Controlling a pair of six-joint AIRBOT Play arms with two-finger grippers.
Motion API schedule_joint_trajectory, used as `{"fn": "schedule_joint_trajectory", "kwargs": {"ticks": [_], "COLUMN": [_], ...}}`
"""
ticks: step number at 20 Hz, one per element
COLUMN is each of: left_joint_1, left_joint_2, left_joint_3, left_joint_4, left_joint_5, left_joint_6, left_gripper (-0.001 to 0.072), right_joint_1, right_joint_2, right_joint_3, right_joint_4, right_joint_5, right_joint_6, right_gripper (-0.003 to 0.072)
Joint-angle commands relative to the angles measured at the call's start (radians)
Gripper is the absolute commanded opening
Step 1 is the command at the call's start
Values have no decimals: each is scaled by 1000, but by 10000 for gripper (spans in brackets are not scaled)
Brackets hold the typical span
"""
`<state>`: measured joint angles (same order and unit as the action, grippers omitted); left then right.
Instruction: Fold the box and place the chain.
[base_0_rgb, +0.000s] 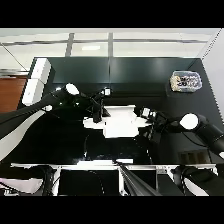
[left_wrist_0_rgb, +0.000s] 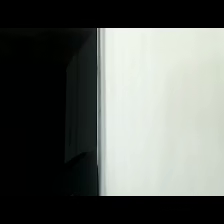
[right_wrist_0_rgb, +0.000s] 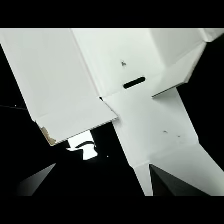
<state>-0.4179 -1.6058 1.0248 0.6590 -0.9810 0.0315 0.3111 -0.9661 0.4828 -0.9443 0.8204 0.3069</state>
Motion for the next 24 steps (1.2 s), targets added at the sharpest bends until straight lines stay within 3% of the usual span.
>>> {"fn": "schedule_joint_trajectory", "kwargs": {"ticks": [1, 9, 15, 24], "left_joint_1": [-2, -2, -2, -2], "left_joint_2": [-6, -7, -7, -7], "left_joint_3": [-1, -1, -1, -1], "left_joint_4": [40, 40, 40, 40], "left_joint_5": [-7, -18, -22, -22], "left_joint_6": [7, 6, 6, 6], "left_gripper": [25, 25, 25, 25], "right_joint_1": [77, 218, 179, 47], "right_joint_2": [-35, -71, -71, -152], "right_joint_3": [-37, -31, 126, 136], "right_joint_4": [40, 83, 20, 294], "right_joint_5": [-117, -308, -196, -149], "right_joint_6": [-28, -66, -95, -372], "right_gripper": [710, 705, 704, 704]}}
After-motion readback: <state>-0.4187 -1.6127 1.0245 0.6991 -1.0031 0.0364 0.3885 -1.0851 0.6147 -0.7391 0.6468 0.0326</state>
